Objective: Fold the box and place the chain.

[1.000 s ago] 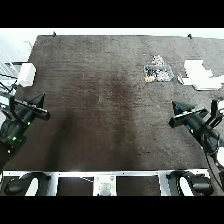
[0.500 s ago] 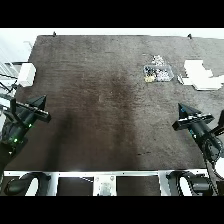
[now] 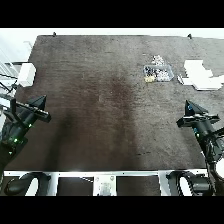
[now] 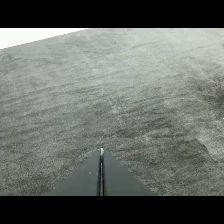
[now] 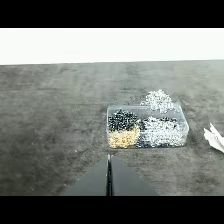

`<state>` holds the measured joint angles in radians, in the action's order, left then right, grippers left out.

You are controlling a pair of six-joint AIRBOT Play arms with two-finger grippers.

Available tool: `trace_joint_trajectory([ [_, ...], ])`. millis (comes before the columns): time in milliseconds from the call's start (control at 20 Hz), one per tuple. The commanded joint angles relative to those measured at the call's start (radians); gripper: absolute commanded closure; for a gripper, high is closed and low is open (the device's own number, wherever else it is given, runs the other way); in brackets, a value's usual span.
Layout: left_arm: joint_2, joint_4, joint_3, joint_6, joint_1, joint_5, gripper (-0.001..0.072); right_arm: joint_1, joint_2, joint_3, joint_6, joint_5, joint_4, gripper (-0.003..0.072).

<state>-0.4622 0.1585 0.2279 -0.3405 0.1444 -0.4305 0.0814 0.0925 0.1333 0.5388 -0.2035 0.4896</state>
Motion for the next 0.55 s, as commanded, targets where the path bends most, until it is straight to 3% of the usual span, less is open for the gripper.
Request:
trace_joint_trajectory([
  [0, 0.001, 0.0, 0.0, 0.0, 0.0, 0.003, 0.069, 0.004, 0.0, -0.064, -0.485, 0.005, -0.295, 0.0677],
  [500, 0.001, 0.0, 0.0, 0.0, 0.0, 0.0, 0.0689, 0.003, 0.0, -0.113, -0.488, 0.002, -0.296, 0.0676],
])
